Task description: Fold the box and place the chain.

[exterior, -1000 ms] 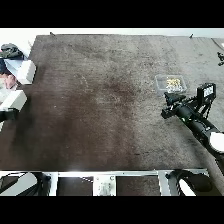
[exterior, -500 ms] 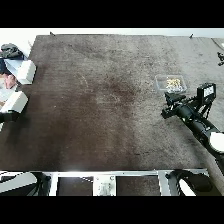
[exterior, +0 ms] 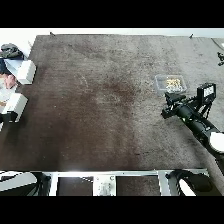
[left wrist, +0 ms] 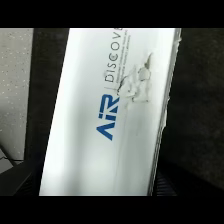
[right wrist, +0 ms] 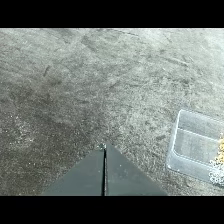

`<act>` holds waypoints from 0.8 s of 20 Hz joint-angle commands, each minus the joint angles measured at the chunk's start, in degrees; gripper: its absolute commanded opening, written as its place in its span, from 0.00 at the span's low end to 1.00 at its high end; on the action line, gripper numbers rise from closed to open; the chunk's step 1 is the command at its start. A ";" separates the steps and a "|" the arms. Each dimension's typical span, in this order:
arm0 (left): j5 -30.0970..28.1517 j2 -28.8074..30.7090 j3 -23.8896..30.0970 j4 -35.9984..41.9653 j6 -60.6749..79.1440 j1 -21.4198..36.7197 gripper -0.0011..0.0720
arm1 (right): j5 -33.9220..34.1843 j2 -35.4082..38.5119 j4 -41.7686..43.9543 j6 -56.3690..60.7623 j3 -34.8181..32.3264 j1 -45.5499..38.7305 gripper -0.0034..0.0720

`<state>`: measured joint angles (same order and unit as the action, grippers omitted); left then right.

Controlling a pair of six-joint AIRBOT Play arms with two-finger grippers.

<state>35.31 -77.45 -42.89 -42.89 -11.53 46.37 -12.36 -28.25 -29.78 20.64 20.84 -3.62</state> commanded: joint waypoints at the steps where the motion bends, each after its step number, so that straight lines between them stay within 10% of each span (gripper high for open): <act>1: 0.55 0.24 -0.15 0.28 -0.50 0.02 0.91 | 0.00 0.04 0.02 0.00 0.00 -0.02 0.02; 13: 8.24 18.67 -1.40 10.43 -3.43 0.02 0.90 | 0.00 0.02 0.02 0.00 0.00 -0.02 0.02; 14: 9.49 19.50 -2.14 13.66 -3.43 0.02 0.86 | 0.00 0.04 0.02 0.00 0.00 -0.02 0.02; 16: 14.36 20.68 -3.82 21.38 -1.86 -0.17 0.37 | -0.02 0.04 0.02 0.00 0.00 -0.02 0.02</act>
<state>44.71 -59.22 -45.15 -30.98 -14.46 46.37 -12.36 -28.25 -29.78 20.64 20.84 -3.62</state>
